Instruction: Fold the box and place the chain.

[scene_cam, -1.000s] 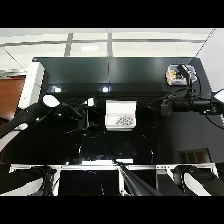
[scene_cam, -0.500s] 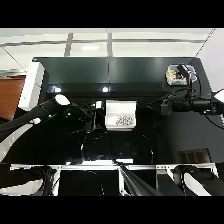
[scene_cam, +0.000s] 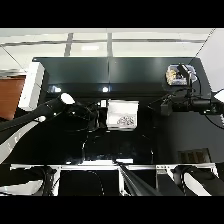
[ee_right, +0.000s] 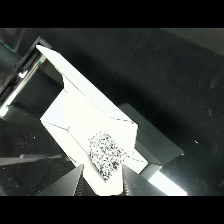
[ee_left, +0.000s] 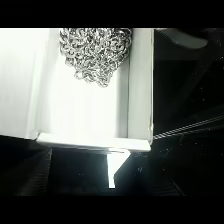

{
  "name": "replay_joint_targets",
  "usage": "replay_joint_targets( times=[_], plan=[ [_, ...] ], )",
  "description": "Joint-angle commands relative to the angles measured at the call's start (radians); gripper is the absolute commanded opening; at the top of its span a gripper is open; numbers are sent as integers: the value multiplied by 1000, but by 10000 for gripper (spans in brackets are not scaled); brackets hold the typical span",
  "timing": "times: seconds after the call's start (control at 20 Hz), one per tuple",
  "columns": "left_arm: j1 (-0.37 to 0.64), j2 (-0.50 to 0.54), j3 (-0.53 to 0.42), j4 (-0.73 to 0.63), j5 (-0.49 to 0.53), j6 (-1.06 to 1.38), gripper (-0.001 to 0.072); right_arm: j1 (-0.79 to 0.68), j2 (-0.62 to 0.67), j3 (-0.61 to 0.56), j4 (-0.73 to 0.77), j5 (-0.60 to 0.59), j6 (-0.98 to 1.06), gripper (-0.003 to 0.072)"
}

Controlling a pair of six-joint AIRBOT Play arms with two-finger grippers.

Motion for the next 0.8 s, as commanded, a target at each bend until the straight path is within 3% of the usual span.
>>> replay_joint_targets(
  times=[0.0, 0.75],
  plan=[
    [-3, -4, 6, 5, 35, -21, 706, 0, 1, 1, 0, 0, 0, 292],
    [-52, -4, 10, 3, 57, 45, 704, 0, 0, 1, 0, 0, 0, 292]
  ],
)
